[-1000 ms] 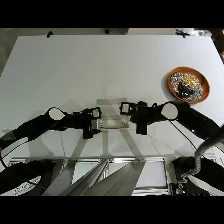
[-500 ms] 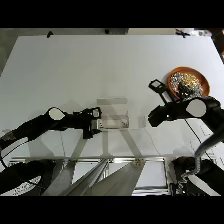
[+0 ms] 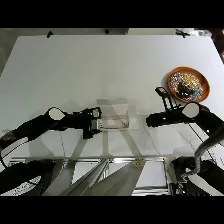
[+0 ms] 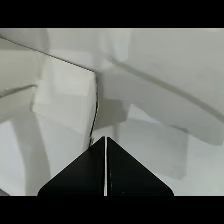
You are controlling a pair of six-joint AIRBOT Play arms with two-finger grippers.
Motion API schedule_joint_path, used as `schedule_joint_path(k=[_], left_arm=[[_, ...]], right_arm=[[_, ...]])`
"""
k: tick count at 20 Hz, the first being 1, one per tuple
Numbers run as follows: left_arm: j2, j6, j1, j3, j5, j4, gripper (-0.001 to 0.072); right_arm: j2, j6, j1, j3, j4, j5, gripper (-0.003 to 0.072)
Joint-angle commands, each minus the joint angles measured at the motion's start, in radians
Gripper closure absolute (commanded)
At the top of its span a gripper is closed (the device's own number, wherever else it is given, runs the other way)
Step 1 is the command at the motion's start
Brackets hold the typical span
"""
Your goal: Fold the box and place the chain.
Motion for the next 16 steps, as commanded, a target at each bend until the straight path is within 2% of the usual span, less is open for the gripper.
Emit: schedule_joint_path(k=[1,12,16], left_arm=[[0.001,0.000,0.000,0.000,0.000,0.000,0.0440],[0.001,0.000,0.000,0.000,0.000,0.000,0.0440],[0.001,0.000,0.000,0.000,0.000,0.000,0.0440]], right_arm=[[-0.090,-0.103,-0.003,-0.011,0.173,-0.026,0.0680],[-0.132,-0.138,0.008,-0.011,0.172,-0.036,0.0680],[-0.190,-0.138,0.057,-0.011,0.173,-0.058,0.0680]])
